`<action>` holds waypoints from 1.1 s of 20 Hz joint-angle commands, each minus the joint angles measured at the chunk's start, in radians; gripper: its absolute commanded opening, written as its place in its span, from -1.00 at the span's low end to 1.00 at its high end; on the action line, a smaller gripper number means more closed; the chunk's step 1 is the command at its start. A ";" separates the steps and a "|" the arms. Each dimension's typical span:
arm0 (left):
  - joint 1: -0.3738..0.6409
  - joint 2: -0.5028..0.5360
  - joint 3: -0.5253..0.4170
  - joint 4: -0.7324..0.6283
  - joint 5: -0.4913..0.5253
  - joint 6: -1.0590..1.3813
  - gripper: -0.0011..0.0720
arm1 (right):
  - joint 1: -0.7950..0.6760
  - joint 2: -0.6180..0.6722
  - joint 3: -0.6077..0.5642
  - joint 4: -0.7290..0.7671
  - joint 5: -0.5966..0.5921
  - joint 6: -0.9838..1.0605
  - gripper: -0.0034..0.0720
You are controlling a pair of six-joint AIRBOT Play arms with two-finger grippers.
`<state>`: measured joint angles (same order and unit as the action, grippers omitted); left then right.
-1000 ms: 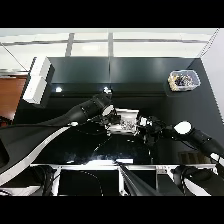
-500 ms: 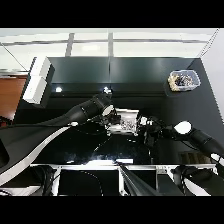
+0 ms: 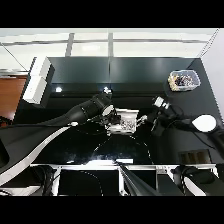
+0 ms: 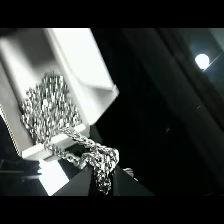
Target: Fold the box and place the chain.
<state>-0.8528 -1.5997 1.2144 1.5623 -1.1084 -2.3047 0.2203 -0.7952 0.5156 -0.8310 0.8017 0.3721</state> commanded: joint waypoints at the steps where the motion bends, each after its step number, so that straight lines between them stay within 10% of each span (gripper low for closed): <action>1: 0.000 0.001 0.001 0.000 0.001 0.000 -0.89 | -0.013 0.066 0.132 -0.060 0.125 0.179 -0.89; 20: 0.000 0.000 0.001 -0.030 0.001 0.000 -0.89 | 0.105 -0.150 0.267 0.180 0.221 0.377 -0.85; 22: 0.000 0.000 0.001 -0.030 0.001 0.000 -0.89 | 0.101 -0.149 0.269 0.172 0.226 0.377 -0.19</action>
<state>-0.8528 -1.5997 1.2144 1.5387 -1.1080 -2.3051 0.3145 -0.9218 0.7822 -0.6548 1.0195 0.7364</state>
